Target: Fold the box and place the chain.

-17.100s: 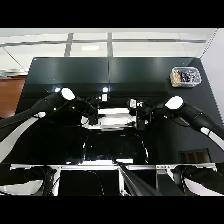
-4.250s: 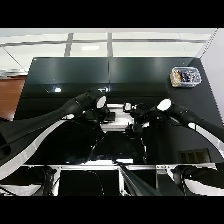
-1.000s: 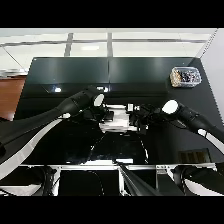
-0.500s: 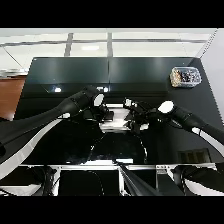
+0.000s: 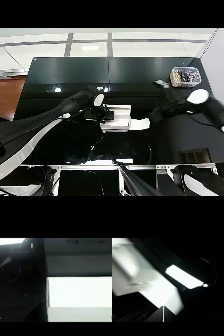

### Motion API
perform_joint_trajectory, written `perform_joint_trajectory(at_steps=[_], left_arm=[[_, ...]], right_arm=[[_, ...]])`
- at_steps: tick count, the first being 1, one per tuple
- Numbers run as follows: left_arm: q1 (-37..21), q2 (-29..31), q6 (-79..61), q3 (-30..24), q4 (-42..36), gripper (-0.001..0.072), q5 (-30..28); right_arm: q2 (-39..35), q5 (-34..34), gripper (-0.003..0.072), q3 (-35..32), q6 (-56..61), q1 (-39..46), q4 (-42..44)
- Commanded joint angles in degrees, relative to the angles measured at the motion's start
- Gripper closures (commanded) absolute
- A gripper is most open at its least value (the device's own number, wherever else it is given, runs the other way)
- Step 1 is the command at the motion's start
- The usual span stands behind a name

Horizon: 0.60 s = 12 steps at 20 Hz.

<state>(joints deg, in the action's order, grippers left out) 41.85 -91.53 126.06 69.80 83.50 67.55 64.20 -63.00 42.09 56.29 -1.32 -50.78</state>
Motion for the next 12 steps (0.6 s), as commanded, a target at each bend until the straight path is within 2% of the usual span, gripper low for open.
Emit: perform_joint_trajectory(at_steps=[1, 3, 5, 8, 12], left_arm=[[-0.04, 0.02, 0.07, 0.02, 0.24, 0.0684, 0.02], [-0.04, 0.02, 0.09, 0.02, 0.2, 0.0684, 0.02], [-0.04, 0.02, 0.09, 0.02, 0.2, 0.0684, 0.02], [-0.04, 0.02, 0.11, 0.02, 0.22, 0.0683, -0.02], [-0.07, 0.02, 0.09, 0.02, 0.2, 0.0684, 0.07]], right_arm=[[-1.92, 0.52, 0.0674, -5.73, 24.65, 15.08, -5.14], [-0.39, 0.28, 0.0674, -10.62, 22.08, 17.0, 1.9], [3.08, -1.7, 0.0674, -13.33, 15.87, 13.88, 10.67], [9.09, 1.95, 0.0674, -13.46, 11.34, 4.74, 17.46], [13.51, 3.34, 0.0673, -11.3, 4.79, -1.38, 26.01]])
